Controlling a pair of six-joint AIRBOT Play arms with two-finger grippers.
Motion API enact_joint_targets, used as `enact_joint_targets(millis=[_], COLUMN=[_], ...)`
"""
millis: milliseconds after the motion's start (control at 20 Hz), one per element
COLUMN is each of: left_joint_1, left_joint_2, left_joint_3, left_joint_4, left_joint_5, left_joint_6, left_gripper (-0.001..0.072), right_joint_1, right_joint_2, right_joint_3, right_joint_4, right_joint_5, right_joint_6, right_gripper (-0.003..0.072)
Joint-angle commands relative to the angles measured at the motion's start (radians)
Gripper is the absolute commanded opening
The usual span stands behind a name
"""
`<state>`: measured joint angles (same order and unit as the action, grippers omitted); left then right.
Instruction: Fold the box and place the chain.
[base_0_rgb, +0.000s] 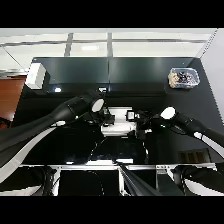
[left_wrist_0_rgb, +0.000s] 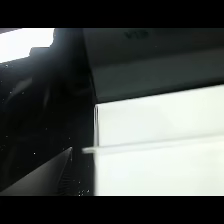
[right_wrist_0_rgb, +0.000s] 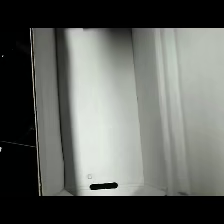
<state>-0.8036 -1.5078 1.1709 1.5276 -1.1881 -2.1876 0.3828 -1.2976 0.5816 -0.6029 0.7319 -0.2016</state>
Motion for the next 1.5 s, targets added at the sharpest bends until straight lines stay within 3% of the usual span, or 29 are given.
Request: enact_joint_targets(millis=[0, 500, 600, 650, 800, 850, 950, 1000, 1150, 1200, 1300, 1350, 1450], left_joint_1=[-0.045, -0.046, -0.044, -0.044, -0.043, -0.043, -0.043, -0.043, -0.042, -0.039, -0.032, -0.030, -0.029], left_joint_2=[-0.031, -0.067, -0.067, -0.067, -0.067, -0.067, -0.066, -0.066, -0.066, -0.066, -0.067, -0.066, -0.066], left_joint_3=[0.008, 0.011, 0.011, 0.011, 0.011, 0.011, 0.011, 0.013, 0.025, 0.029, 0.029, 0.029, 0.029], left_joint_4=[0.049, -0.045, -0.059, -0.068, -0.074, -0.075, -0.074, -0.074, -0.065, -0.061, -0.051, -0.051, -0.052], left_joint_5=[-0.006, -0.016, -0.008, 0.001, 0.010, 0.010, 0.009, 0.007, 0.005, 0.005, -0.003, -0.006, -0.006], left_joint_6=[-0.096, -0.185, -0.185, -0.184, -0.185, -0.185, -0.184, -0.183, -0.177, -0.177, -0.177, -0.176, -0.175], left_gripper=[0.0401, 0.0336, 0.0085, 0.0021, 0.0022, 0.0054, 0.0380, 0.0430, 0.0428, 0.0414, 0.0251, 0.0013, 0.0021], right_joint_1=[0.000, 0.000, 0.000, 0.000, 0.000, 0.000, 0.000, 0.000, 0.000, 0.000, 0.000, 0.000, 0.000], right_joint_2=[0.000, 0.000, 0.000, 0.000, 0.000, 0.000, 0.000, 0.000, 0.000, 0.000, 0.000, 0.000, 0.000], right_joint_3=[0.000, 0.000, 0.000, 0.000, 0.000, 0.000, 0.000, 0.000, 0.000, 0.000, 0.000, 0.000, 0.000], right_joint_4=[0.000, 0.000, 0.000, 0.000, 0.000, 0.000, 0.000, 0.000, 0.000, 0.000, 0.000, 0.000, 0.000], right_joint_5=[0.000, 0.000, 0.000, 0.000, 0.000, 0.000, 0.000, 0.000, 0.000, 0.000, 0.000, 0.000, 0.000], right_joint_6=[0.000, 0.000, 0.000, 0.000, 0.000, 0.000, -0.001, 0.000, 0.000, -0.001, 0.000, 0.000, 0.000], right_gripper=[0.0045, 0.0045, 0.0045, 0.0045, 0.0045, 0.0045, 0.0045, 0.0045, 0.0046, 0.0045, 0.0045, 0.0045, 0.0045])
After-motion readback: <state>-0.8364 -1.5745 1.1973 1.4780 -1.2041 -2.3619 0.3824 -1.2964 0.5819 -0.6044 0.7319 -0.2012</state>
